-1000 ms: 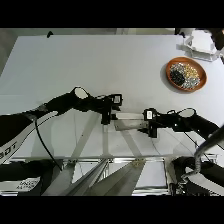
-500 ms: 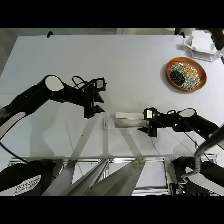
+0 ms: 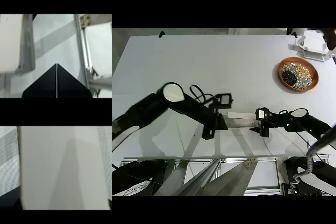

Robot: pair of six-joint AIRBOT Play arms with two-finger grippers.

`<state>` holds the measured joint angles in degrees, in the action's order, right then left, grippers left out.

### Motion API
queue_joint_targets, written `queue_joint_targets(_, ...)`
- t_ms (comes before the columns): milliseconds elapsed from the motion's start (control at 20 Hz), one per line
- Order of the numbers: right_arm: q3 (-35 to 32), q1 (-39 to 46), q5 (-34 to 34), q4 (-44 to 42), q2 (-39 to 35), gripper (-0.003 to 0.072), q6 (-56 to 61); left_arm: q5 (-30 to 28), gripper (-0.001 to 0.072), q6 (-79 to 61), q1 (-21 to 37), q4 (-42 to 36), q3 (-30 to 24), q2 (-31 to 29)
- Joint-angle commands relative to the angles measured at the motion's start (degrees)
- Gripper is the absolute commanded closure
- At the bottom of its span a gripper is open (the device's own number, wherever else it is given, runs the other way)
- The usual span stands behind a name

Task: Fold the box and place the chain.

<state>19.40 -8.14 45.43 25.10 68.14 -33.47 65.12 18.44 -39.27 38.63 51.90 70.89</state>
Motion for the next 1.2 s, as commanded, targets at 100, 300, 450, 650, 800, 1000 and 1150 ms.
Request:
queue_joint_targets(100, 0.0, 0.0, 0.02, 0.0, -0.04, 0.0366, 0.02, -33.9, 0.0705, 9.11, -8.22, -4.5, 0.0, 5.64)
queue_joint_targets(300, 0.0, 0.0, 0.02, 0.0, -0.04, 0.0366, 0.02, -52.92, 0.0705, 16.28, -8.07, -8.33, 0.0, 8.76)
queue_joint_targets(450, -0.02, 0.0, 0.02, 0.0, -0.04, 0.0366, 0.02, -53.75, 0.0706, 19.17, -8.09, -8.33, 0.0, 11.13)
queue_joint_targets(650, 0.0, 0.0, 0.02, 0.0, -0.04, 0.0366, 0.02, -52.85, 0.0707, 21.9, -8.09, -8.15, 0.0, 12.13)
queue_joint_targets(800, 0.0, 0.0, 0.02, 0.0, -0.04, 0.0366, 0.02, -50.58, 0.0707, 23.12, -8.07, -7.87, 0.0, 12.13)
queue_joint_targets(1000, 0.0, 0.0, 0.04, 0.02, -0.04, 0.0366, 0.02, -49.0, 0.0707, 25.57, -8.07, -7.52, -1.66, 12.13)
queue_joint_targets(1150, 0.0, 0.0, 0.13, 0.61, -0.04, 0.0366, 0.15, -47.98, 0.0707, 25.57, -8.09, -7.5, -2.6, 12.13)
